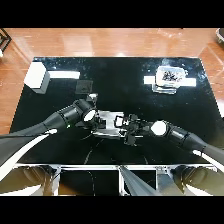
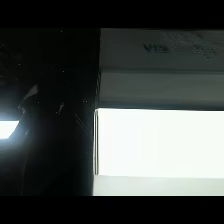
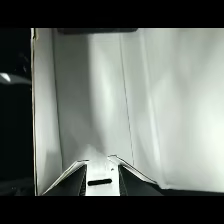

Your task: Fold the box and place the chain.

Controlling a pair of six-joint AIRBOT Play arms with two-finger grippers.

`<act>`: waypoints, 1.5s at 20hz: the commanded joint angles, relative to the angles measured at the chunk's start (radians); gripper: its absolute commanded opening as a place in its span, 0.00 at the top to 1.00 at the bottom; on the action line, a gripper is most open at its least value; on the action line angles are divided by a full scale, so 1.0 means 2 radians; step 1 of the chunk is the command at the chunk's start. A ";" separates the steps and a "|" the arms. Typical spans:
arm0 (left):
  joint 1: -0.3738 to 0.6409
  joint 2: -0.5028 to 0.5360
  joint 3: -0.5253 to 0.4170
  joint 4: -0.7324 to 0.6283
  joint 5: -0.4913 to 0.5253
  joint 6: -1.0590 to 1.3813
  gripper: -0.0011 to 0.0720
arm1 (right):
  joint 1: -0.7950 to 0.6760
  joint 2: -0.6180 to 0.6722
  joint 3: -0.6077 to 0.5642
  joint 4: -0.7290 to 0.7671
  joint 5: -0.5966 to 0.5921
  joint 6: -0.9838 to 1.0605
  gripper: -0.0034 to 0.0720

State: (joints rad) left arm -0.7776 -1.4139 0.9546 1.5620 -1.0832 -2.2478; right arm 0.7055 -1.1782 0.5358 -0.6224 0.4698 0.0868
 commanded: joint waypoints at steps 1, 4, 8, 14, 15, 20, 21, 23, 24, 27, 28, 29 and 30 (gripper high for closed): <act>0.000 -0.001 0.000 -0.002 0.003 0.000 0.96 | 0.004 -0.005 0.000 0.025 -0.006 0.000 0.65; 0.000 -0.001 0.000 -0.003 0.003 0.000 0.96 | 0.003 -0.006 0.000 0.023 -0.005 0.000 0.65; 0.000 -0.001 0.000 -0.004 0.003 0.000 0.96 | 0.003 -0.006 0.000 0.023 -0.005 0.000 0.47; 0.000 -0.001 0.000 -0.003 0.003 0.000 0.96 | 0.003 -0.006 0.000 0.023 -0.005 0.000 0.57; 0.000 -0.001 0.000 -0.003 0.003 0.000 0.96 | 0.003 -0.006 0.000 0.023 -0.005 0.000 0.71; 0.000 -0.001 0.000 -0.003 0.003 0.000 0.96 | 0.003 -0.006 0.000 0.023 -0.006 0.000 0.40; 0.000 -0.001 0.000 -0.003 0.003 0.000 0.96 | 0.003 -0.006 0.000 0.023 -0.006 0.000 0.40; 0.000 -0.001 0.000 -0.003 0.003 0.000 0.96 | 0.003 -0.006 0.000 0.023 -0.006 0.000 0.71; 0.000 -0.001 0.000 -0.003 0.003 0.000 0.96 | 0.003 -0.006 0.000 0.023 -0.006 0.000 0.72; 0.000 -0.001 0.000 -0.003 0.003 0.000 0.96 | -0.002 0.005 0.000 0.021 -0.005 0.017 0.93; 0.000 -0.001 0.000 -0.003 0.003 0.000 0.96 | -0.012 0.016 0.000 0.020 -0.003 0.049 0.93; 0.000 -0.001 0.000 -0.003 0.003 0.000 0.96 | -0.027 0.031 0.000 0.017 0.007 0.085 0.93; 0.000 -0.001 0.000 -0.003 0.003 0.000 0.96 | -0.049 0.050 0.000 0.008 0.029 0.135 0.93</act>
